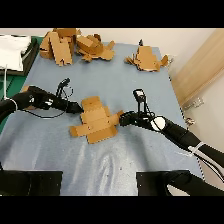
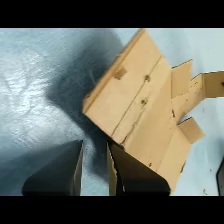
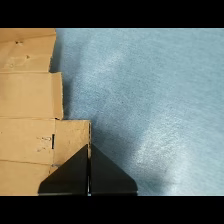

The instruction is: Fold the box.

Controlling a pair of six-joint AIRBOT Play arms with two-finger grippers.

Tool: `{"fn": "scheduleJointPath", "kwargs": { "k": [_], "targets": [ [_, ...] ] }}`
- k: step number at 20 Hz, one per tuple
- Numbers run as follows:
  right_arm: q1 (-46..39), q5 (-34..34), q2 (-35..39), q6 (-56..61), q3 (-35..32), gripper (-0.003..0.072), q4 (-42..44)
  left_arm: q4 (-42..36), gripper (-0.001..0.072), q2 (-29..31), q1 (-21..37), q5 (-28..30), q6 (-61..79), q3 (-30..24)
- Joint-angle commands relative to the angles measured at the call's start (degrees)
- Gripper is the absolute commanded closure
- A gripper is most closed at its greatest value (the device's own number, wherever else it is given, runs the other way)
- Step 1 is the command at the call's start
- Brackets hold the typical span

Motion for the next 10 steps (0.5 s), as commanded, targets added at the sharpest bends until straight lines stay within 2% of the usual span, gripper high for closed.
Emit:
{"fn": "scheduleJointPath", "kwargs": {
  "k": [1, 5, 10],
  "targets": [
    [0.07, 0.02, -0.02, 0.04, -0.02, 0.0685, 0.0, -6.51, 0.0465, -0.9, -0.42, -2.95, 4.5, 0.07],
    [0.04, 0.17, -0.02, 0.02, -0.02, 0.0685, -0.02, -7.5, 0.0465, -0.9, 0.2, -2.6, 4.7, 0.17],
    [0.07, 0.17, -0.02, 0.02, -0.02, 0.0685, -0.02, -3.04, 0.0465, -0.9, 1.9, -2.19, 2.73, 0.17]
  ]
}}
